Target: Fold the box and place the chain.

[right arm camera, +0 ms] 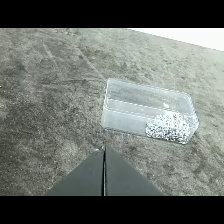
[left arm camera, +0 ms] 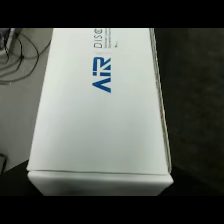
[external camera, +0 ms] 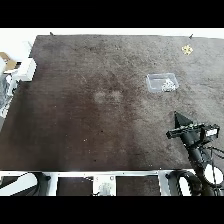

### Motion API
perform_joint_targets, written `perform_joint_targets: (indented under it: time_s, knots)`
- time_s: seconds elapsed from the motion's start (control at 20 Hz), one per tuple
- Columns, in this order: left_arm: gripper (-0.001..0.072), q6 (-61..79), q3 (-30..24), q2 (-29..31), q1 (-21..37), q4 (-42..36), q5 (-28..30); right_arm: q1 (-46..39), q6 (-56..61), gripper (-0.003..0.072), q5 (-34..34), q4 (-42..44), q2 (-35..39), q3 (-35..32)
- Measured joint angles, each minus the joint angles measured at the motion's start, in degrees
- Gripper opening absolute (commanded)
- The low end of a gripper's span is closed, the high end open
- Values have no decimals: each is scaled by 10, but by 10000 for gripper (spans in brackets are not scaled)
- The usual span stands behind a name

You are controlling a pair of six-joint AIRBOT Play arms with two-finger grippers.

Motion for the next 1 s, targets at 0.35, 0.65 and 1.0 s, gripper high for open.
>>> perform_joint_targets:
  time_s: [0.35,0.65,1.0]
  knots:
    - [4,126,-143,-27,16,-54,52,0,0,0,0,0,0,0]
    - [5,176,-160,-62,17,-67,90,0,0,0,0,0,0,0]
    - [307,207,-162,-98,18,-61,106,0,0,0,0,0,0,0]
